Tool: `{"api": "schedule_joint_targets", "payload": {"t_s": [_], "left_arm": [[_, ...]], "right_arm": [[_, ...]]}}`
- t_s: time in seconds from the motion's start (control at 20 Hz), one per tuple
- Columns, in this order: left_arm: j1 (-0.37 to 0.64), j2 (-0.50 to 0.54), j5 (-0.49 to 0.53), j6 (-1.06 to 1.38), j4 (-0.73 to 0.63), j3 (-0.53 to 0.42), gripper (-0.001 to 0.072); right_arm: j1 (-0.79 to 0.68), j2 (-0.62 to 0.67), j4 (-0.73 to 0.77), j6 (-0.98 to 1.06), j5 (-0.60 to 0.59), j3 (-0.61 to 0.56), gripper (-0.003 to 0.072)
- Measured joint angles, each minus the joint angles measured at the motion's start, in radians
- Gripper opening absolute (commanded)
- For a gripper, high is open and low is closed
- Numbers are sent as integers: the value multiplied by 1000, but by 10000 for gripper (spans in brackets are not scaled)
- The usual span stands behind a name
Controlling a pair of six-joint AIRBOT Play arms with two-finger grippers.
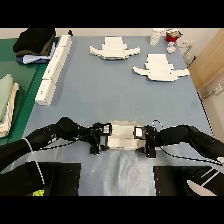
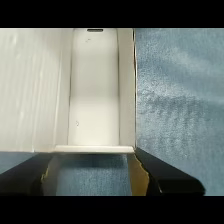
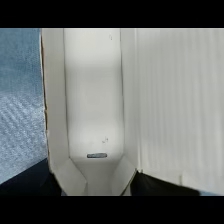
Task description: Fold the box.
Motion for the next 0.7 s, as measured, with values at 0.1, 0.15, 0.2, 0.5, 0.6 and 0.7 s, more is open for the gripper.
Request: {"api": "schedule_joint_targets", "payload": {"t_s": [0.1,0.15,0.2,0.5,0.6,0.7], "left_arm": [[-11,-19,11,0,0,3,566],[-14,-25,14,-2,0,4,567],[-16,-29,20,-7,0,5,685],[-23,-40,34,-28,5,6,702],[-23,-40,36,-29,5,6,702],[-23,-41,38,-29,5,6,702]], "right_arm": [[0,0,0,0,0,0,449],[0,0,0,0,0,0,448],[0,0,0,0,0,0,448],[0,0,0,2,0,0,448],[0,0,0,2,0,0,448],[0,0,0,2,0,0,448]]}}
